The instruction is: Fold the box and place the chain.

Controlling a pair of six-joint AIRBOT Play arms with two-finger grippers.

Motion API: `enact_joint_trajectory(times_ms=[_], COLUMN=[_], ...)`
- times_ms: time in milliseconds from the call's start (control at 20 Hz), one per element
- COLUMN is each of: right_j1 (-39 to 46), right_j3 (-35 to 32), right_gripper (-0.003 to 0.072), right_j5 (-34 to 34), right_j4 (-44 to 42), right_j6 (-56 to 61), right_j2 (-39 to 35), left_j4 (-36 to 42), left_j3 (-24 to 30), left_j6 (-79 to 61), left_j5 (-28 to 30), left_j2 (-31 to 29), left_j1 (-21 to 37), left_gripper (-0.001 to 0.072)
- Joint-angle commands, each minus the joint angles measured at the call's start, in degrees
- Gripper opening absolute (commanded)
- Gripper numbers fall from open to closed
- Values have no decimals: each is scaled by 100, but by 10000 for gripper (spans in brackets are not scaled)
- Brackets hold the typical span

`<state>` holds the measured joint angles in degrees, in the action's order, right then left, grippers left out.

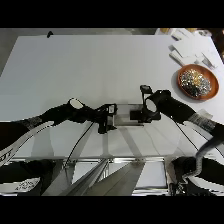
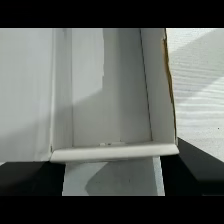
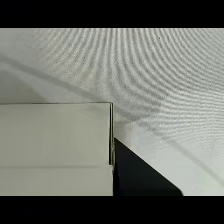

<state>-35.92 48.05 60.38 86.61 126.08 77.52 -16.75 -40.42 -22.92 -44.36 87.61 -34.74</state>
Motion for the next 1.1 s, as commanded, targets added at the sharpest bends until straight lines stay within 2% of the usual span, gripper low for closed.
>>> enact_joint_trajectory(times_ms=[0, 200, 250, 300, 400, 450, 500, 750, 850, 900, 1050], right_j1=[-116, -116, -116, -116, -114, -116, -116, -116, -114, -107, -96], right_j3=[15, 15, 15, 15, 15, 15, 15, 15, 15, 15, 15], right_gripper=[18, 25, 134, 181, 177, 133, 27, 20, 140, 174, 200], right_j5=[4, -35, -105, -149, -127, -127, -127, -127, -146, -157, -168], right_j4=[-11, -9, -9, -9, -4, -4, -7, -9, -4, -2, 24], right_j6=[166, 162, 162, 164, 166, 173, 219, 264, 256, 247, 245], right_j2=[144, 142, 142, 142, 149, 155, 155, 146, 76, 9, -133], left_j4=[2, 2, 0, 2, 0, 0, 2, 0, 2, 2, 0], left_j3=[0, 0, 0, 0, 0, 0, 0, 0, 0, 0, 0], left_j6=[4, 4, 4, 2, 2, 4, 4, 4, 4, 4, 4], left_j5=[-2, -2, -2, -2, 0, -2, -2, -2, -4, -2, -2], left_j2=[-2, -4, -4, -2, -4, -2, -4, -2, -4, -2, -4], left_j1=[2, 2, 2, 2, 2, 2, 2, 2, 2, 2, 2], left_gripper=[314, 314, 314, 314, 314, 314, 314, 314, 314, 314, 314])
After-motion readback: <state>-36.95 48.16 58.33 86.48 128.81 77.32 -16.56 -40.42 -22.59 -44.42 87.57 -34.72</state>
